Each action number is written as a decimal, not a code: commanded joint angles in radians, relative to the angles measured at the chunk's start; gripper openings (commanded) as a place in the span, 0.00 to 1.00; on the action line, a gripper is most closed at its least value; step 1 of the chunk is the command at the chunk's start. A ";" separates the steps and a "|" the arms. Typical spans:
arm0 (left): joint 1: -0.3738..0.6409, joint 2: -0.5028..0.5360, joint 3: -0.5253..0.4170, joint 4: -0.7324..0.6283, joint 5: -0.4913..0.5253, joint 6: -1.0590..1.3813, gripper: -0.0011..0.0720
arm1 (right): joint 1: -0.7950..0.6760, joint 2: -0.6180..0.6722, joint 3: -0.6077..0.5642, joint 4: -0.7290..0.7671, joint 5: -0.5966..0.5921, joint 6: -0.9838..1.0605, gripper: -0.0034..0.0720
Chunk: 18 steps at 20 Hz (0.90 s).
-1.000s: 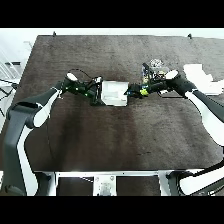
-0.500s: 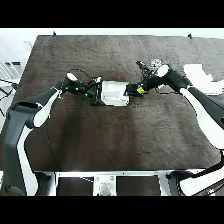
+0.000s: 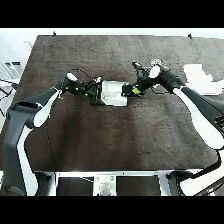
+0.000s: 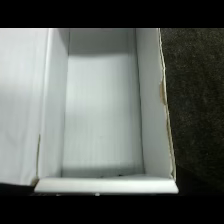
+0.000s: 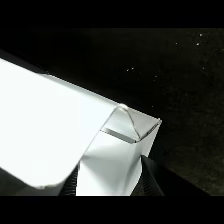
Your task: Fold the box and place the chain.
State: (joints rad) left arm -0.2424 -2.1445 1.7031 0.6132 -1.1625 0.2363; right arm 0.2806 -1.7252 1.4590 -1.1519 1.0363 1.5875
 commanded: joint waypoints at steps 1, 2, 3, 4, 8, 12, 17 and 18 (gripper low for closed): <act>0.000 0.000 0.000 0.000 0.000 0.000 0.64 | 0.026 -0.014 0.017 -0.118 0.001 0.095 0.67; 0.000 0.001 0.000 0.000 0.000 0.000 0.64 | 0.030 -0.018 0.026 -0.129 0.001 0.110 0.67; 0.000 0.001 0.000 0.000 0.000 0.000 0.64 | 0.035 -0.022 0.032 -0.134 0.003 0.112 0.67; 0.000 0.001 0.000 0.000 0.001 0.000 0.64 | 0.042 -0.029 0.041 -0.145 0.010 0.119 0.67; 0.000 0.001 0.000 0.000 0.000 0.000 0.64 | 0.055 -0.069 0.092 -0.237 0.082 0.184 0.67; 0.000 0.001 0.000 0.000 0.000 0.000 0.64 | 0.066 -0.097 0.148 -0.300 0.144 0.269 0.67; 0.000 0.001 0.000 0.000 0.001 0.000 0.64 | 0.100 -0.132 0.215 -0.301 0.172 0.298 0.66; 0.000 0.001 0.000 0.000 0.001 0.000 0.64 | 0.109 -0.139 0.221 -0.304 0.182 0.298 0.65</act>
